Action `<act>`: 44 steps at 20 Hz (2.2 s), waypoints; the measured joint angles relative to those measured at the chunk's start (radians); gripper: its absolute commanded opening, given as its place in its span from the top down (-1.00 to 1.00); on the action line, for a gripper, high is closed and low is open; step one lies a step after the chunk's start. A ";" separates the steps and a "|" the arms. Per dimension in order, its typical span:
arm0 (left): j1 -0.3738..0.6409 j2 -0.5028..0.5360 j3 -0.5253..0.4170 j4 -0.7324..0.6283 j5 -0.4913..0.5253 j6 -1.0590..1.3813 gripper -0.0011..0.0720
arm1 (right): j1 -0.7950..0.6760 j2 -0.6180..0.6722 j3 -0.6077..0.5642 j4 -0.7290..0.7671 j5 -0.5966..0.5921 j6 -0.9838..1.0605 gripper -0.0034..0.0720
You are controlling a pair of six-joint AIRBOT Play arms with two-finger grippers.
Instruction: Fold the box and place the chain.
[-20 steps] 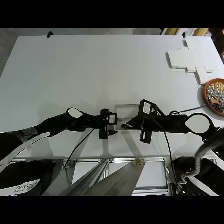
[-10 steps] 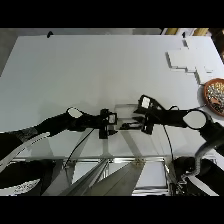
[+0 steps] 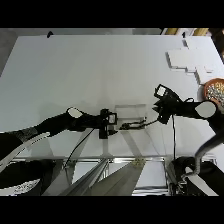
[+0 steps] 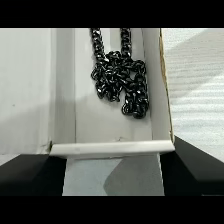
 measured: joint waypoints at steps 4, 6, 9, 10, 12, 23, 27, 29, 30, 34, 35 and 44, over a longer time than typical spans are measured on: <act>0.000 0.000 0.000 0.000 0.000 0.000 0.83 | 0.017 -0.075 -0.025 -0.022 0.060 -0.168 0.42; 0.000 0.000 0.000 0.000 0.000 0.000 0.83 | 0.029 -0.112 -0.032 -0.008 0.073 -0.253 0.35; 0.000 0.000 0.000 0.000 0.000 0.000 0.83 | 0.039 -0.151 -0.037 0.060 0.081 -0.361 0.35; 0.000 0.000 0.000 0.000 0.000 0.000 0.83 | 0.040 -0.158 -0.038 0.082 0.084 -0.394 0.36; 0.000 0.000 0.000 0.000 0.000 0.000 0.83 | 0.042 -0.167 -0.039 0.113 0.087 -0.436 0.37; 0.000 0.000 0.000 -0.001 0.000 -0.001 0.83 | 0.043 -0.177 -0.041 0.185 0.138 -0.492 0.86; 0.000 0.000 0.000 0.000 0.000 0.000 0.83 | 0.043 -0.176 -0.041 0.185 0.142 -0.486 0.86; 0.000 0.000 0.000 0.000 0.000 0.000 0.83 | 0.043 -0.165 -0.041 0.174 0.142 -0.456 0.86; 0.000 0.000 0.000 0.000 0.000 0.000 0.83 | 0.043 -0.152 -0.041 0.158 0.139 -0.428 0.86; 0.000 0.000 0.000 0.000 0.000 0.000 0.83 | 0.043 -0.067 -0.041 0.018 0.112 -0.264 0.86; 0.000 0.000 0.000 0.000 0.000 0.000 0.83 | 0.043 -0.043 -0.041 -0.007 0.108 -0.222 0.86; 0.000 0.000 0.000 0.000 0.000 0.000 0.83 | 0.130 0.093 -0.041 0.184 0.112 -0.053 0.85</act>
